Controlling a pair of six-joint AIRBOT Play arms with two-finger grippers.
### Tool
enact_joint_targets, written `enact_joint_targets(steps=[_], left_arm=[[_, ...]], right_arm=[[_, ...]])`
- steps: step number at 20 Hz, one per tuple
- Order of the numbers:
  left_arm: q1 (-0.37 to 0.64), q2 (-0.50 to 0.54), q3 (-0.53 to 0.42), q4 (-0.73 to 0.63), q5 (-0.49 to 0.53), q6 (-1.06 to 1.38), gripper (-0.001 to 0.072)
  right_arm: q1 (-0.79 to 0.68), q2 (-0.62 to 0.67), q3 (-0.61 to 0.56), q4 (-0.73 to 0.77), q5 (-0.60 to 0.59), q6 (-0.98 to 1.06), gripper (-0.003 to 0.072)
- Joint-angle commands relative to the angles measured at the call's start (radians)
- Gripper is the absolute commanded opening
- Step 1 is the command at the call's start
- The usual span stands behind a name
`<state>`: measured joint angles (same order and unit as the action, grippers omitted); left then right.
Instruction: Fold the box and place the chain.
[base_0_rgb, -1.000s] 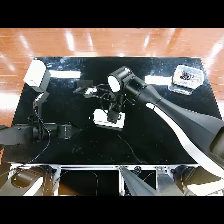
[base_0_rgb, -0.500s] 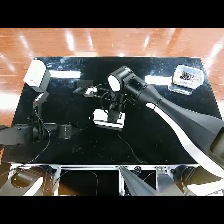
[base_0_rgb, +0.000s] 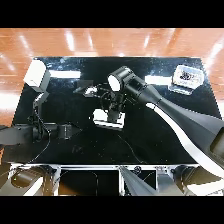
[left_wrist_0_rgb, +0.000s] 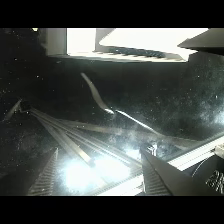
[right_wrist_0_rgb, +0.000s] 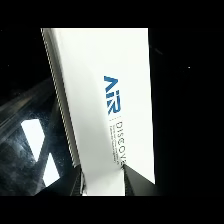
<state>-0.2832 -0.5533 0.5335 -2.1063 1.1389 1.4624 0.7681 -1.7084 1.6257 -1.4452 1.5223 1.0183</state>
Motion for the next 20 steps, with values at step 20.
enact_joint_targets(steps=[20], left_arm=[[0.001, 0.0, 0.0, 0.001, 0.0, 0.0, 0.062]], right_arm=[[0.001, -0.001, -0.033, 0.032, 0.019, 0.0, 0.0323]])
